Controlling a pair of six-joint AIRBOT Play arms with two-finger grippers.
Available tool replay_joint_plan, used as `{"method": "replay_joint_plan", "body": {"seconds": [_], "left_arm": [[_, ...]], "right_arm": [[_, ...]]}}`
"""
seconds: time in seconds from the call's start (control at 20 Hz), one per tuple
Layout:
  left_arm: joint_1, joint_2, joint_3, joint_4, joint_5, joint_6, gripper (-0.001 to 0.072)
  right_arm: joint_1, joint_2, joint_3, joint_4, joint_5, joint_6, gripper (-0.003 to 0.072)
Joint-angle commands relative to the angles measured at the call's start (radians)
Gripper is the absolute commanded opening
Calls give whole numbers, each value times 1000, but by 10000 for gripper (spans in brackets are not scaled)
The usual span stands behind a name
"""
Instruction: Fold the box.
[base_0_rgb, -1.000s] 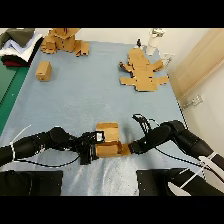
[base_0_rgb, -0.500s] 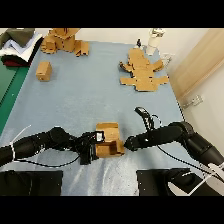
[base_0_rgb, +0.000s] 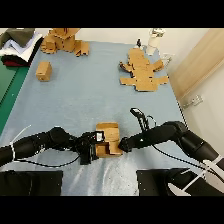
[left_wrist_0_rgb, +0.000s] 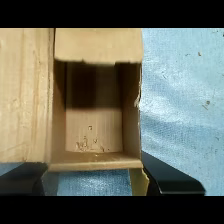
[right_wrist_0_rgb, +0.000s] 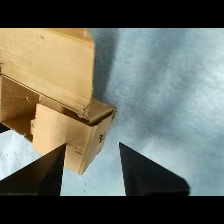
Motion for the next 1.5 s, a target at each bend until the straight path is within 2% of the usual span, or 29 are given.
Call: {"method": "replay_joint_plan", "body": {"seconds": [0.0, 0.15, 0.55, 0.7, 0.75, 1.1, 1.3, 1.35, 1.45], "left_arm": [[0, 0, 0, 0, 0, 0, 458], [0, 0, 0, 0, 0, 0, 458], [0, 0, 0, 0, 0, 0, 458], [0, 0, 0, 0, 0, 0, 458], [0, 0, 0, 0, 0, 0, 458], [0, 0, 0, 0, 0, 0, 458], [0, 0, 0, 0, 0, 0, 458], [0, 0, 0, 0, 0, 0, 458], [0, 0, 0, 0, 0, 0, 458]], "right_arm": [[72, -45, 46, -109, 31, 128, 497], [152, -60, 90, -297, -2, 389, 498], [345, -206, 200, -333, -26, 727, 497], [373, -298, 267, -406, -114, 836, 495], [378, -326, 286, -429, -137, 864, 455], [388, -422, 344, -451, -177, 962, 448], [388, -434, 344, -497, -227, 965, 281], [388, -434, 344, -500, -232, 964, 185], [388, -434, 344, -499, -231, 963, 62]]}}
